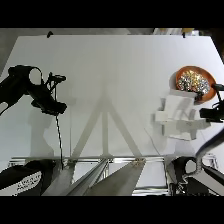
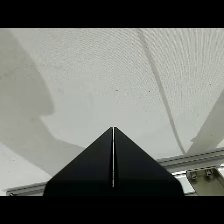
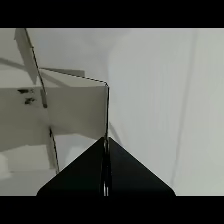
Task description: Fold the box and place the chain.
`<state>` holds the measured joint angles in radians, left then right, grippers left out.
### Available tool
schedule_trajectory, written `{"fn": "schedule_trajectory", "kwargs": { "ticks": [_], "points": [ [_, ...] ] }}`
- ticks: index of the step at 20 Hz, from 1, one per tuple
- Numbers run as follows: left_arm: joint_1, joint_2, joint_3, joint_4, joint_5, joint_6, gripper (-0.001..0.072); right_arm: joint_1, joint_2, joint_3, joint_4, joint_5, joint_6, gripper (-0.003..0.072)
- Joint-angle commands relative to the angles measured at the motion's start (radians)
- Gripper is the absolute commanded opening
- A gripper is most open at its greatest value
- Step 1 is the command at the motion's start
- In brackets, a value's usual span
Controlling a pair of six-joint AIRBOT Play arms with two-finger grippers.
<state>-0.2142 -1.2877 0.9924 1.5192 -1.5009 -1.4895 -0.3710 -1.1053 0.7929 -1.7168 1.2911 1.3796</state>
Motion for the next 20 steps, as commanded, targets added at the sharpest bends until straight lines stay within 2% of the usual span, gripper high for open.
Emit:
{"fn": "schedule_trajectory", "kwargs": {
  "ticks": [1, 4, 7, 10, 13, 14, 16, 17, 19, 20],
  "points": [
    [0.001, 0.0, 0.0, 0.013, 0.006, 0.043, 0.0009, 0.137, 0.131, -0.054, 0.19, -0.032, -0.045, 0.0018],
    [0.002, 0.0, 0.0, 0.022, 0.005, 0.078, 0.0008, 0.249, 0.252, -0.175, 0.314, -0.078, -0.046, 0.0019],
    [0.001, 0.0, 0.0, 0.015, 0.015, 0.078, 0.0008, 0.372, 0.327, -0.249, 0.367, -0.112, -0.036, 0.0019],
    [0.001, 0.0, -0.002, -0.043, 0.085, 0.082, 0.0008, 0.481, 0.33, -0.252, 0.37, -0.159, 0.012, 0.0019],
    [0.001, -0.001, -0.016, -0.186, 0.22, 0.136, 0.001, 0.573, 0.33, -0.252, 0.37, -0.22, 0.066, 0.0019],
    [0.001, -0.002, -0.028, -0.277, 0.267, 0.213, 0.0038, 0.595, 0.33, -0.252, 0.37, -0.237, 0.076, 0.0019],
    [0.001, -0.011, -0.058, -0.509, 0.321, 0.422, 0.0337, 0.626, 0.33, -0.252, 0.37, -0.267, 0.094, 0.002],
    [0.0, -0.024, -0.075, -0.654, 0.326, 0.528, 0.0443, 0.634, 0.33, -0.252, 0.369, -0.275, 0.108, 0.002],
    [0.0, -0.062, -0.103, -0.899, 0.315, 0.712, 0.0504, 0.634, 0.33, -0.252, 0.37, -0.286, 0.113, 0.002],
    [-0.003, -0.086, -0.113, -0.991, 0.305, 0.779, 0.0505, 0.634, 0.33, -0.252, 0.368, -0.288, 0.113, 0.002]
  ]
}}
